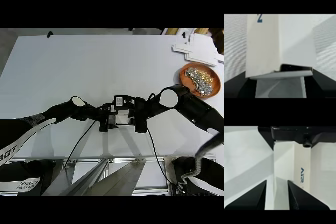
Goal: Fold the box and place the chain.
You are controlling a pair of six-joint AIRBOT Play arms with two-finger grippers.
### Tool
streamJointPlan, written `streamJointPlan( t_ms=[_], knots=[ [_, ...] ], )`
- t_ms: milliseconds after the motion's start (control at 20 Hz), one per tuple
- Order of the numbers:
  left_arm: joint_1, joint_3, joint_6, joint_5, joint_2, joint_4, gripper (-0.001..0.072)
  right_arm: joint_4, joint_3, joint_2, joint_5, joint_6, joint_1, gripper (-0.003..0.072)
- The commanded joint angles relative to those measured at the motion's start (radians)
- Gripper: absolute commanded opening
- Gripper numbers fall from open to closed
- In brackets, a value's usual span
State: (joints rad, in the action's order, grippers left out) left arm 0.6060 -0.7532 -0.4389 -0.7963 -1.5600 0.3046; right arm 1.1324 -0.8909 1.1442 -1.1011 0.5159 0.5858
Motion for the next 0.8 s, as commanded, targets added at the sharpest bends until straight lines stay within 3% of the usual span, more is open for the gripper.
streamJointPlan(
  t_ms=[0,300,600,750],
  knots=[
    [0.0,0.0,-0.003,-0.001,0.0,0.002,0.017,-0.004,0.0,-0.017,0.006,-0.002,0.001,0.0312],
    [0.0,0.0,-0.003,-0.001,0.0,0.002,0.017,-0.002,0.0,-0.117,0.074,-0.029,0.0,0.031],
    [0.0,0.0,-0.003,-0.001,0.0,0.002,0.017,-0.047,0.0,-0.101,0.16,-0.053,-0.023,0.0296],
    [0.0,0.0,-0.004,-0.001,0.0,0.002,0.017,-0.065,0.0,-0.055,0.129,-0.05,-0.097,0.0297]
  ],
)
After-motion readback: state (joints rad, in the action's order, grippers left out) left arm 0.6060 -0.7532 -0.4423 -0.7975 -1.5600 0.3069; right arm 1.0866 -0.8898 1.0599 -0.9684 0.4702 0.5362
